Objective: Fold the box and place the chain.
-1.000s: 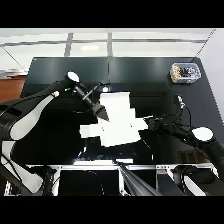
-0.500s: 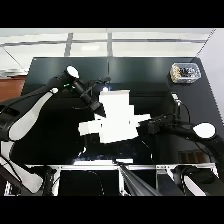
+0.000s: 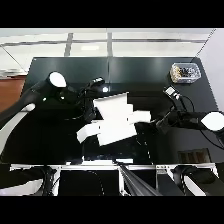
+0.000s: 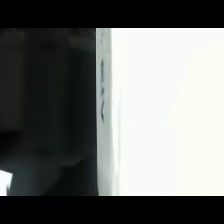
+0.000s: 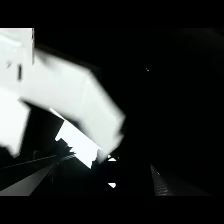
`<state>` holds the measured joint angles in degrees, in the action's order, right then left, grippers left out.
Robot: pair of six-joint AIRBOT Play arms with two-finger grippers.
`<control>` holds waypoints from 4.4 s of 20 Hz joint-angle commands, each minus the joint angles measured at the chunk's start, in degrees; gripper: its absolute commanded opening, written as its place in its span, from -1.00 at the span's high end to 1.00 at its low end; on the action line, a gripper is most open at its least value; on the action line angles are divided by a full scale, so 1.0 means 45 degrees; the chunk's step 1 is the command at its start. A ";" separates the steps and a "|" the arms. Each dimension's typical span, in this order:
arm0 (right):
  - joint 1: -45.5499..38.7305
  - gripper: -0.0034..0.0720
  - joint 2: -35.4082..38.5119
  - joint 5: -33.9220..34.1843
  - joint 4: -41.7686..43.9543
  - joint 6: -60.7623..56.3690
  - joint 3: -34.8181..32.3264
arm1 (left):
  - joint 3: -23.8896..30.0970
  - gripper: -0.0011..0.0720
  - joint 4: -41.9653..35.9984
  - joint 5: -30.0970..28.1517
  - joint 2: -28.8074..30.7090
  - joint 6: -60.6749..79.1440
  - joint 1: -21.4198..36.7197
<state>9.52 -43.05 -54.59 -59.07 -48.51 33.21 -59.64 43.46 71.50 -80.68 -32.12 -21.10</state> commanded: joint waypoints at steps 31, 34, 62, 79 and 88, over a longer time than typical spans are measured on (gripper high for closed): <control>0.3308 -0.89 -0.1389 0.3434 0.1846 0.8874 -0.2715 | 0.1355 0.89 0.0476 -0.5265 -0.1277 0.8179 -0.1443; 0.4027 -0.89 -0.1919 0.4197 0.2127 0.8956 -0.2657 | 0.1360 0.89 0.0476 -0.5246 -0.1277 0.8174 -0.1443; 0.3492 -0.89 -0.3303 0.5518 0.4269 0.9899 -0.0884 | 0.1355 0.89 -0.0131 -0.5105 -0.1277 0.8092 -0.1525; 0.2939 -0.89 -0.5945 0.3594 0.6936 1.3979 -0.0549 | 0.1360 0.89 -0.0194 -0.5163 -0.1282 0.8092 -0.1525; 0.2249 -0.89 -0.6188 0.3594 0.6965 1.3367 -0.0549 | 0.1360 0.89 -0.0194 -0.5144 -0.1282 0.8087 -0.1525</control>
<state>20.82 -70.54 -38.37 -27.83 12.38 30.70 -53.54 42.39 48.16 -86.43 4.19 -27.99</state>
